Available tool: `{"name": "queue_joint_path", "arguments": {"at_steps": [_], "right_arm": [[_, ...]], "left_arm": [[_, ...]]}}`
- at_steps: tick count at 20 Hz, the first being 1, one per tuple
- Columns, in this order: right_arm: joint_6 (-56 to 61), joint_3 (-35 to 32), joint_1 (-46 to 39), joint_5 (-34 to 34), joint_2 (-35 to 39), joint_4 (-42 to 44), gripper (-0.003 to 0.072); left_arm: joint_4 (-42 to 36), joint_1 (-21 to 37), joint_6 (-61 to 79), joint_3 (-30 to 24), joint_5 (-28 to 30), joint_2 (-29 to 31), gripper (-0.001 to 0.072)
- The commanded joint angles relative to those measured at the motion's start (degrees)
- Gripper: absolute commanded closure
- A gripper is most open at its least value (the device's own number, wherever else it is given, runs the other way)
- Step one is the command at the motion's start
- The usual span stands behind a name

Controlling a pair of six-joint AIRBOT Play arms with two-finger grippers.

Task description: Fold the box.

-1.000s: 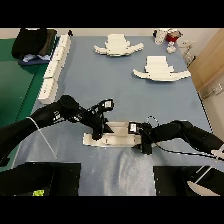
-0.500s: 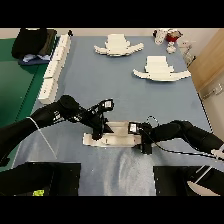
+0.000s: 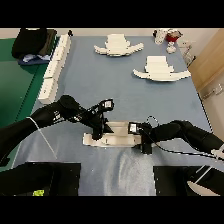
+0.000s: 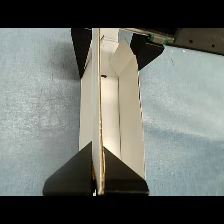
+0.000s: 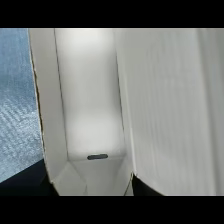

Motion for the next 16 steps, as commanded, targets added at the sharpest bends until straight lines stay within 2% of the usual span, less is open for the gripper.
{"name": "queue_joint_path", "arguments": {"at_steps": [1, 16], "right_arm": [[0.0, 0.1, 0.0, 0.0, 0.0, 0.0, 0.0181], [0.0, 0.1, 0.0, 0.0, 0.0, 0.0, 0.0181]], "left_arm": [[-0.1, 0.0, 0.0, 0.0, 0.0, 0.0, 0.0697], [-0.9, 0.0, 0.0, 0.0, 0.0, 0.0, 0.0684]]}}
